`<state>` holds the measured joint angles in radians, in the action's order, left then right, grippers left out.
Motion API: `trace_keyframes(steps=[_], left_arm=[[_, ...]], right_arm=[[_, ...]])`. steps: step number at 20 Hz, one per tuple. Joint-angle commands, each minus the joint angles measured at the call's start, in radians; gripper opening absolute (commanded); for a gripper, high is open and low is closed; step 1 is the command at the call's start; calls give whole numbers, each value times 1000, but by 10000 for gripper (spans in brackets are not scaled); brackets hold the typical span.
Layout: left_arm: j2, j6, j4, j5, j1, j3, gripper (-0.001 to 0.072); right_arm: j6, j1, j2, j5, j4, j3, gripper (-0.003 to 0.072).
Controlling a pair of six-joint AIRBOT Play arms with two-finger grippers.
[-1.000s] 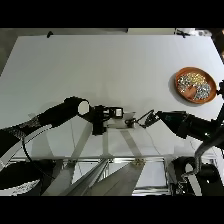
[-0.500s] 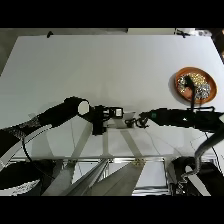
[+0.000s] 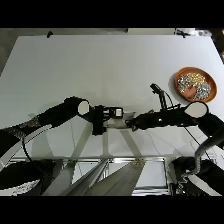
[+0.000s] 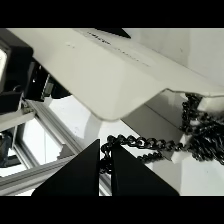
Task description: Fold the box and place the chain.
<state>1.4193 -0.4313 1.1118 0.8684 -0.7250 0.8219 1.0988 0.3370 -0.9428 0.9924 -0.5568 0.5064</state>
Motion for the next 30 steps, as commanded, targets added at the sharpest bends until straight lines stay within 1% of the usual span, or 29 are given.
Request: trace_keyframes(steps=[1,3,5,8,11,12,13,14,15,18,21,24,26,27,30], left_arm=[[-1,0,0,0,0,0,210],[-1,0,0,0,0,0,210],[-1,0,0,0,0,0,210],[-1,0,0,0,0,0,210],[-1,0,0,0,0,0,210],[-1,0,0,0,0,0,210],[-1,0,0,0,0,0,210],[-1,0,0,0,0,0,210],[-1,0,0,0,0,0,210],[-1,0,0,0,0,0,210],[-1,0,0,0,0,0,210],[-1,0,0,0,0,0,210],[-1,0,0,0,0,0,210],[-1,0,0,0,0,0,210],[-1,0,0,0,0,0,210]], right_arm=[[-1,106,-83,-81,16,16,19],[0,180,-144,-121,16,51,19],[19,225,-199,-137,15,89,19],[43,235,-243,-175,11,102,19],[53,234,-251,-196,12,102,25],[53,234,-251,-196,11,102,87],[53,234,-251,-195,12,102,186],[54,234,-250,-195,12,102,246],[56,234,-249,-195,12,102,250],[56,234,-221,-195,11,102,250],[57,225,-159,-190,-16,102,250],[57,140,-77,-138,-53,102,250],[64,79,-41,-124,-83,102,255],[64,52,-34,-124,-83,102,278],[63,22,-35,-125,-69,102,281]])
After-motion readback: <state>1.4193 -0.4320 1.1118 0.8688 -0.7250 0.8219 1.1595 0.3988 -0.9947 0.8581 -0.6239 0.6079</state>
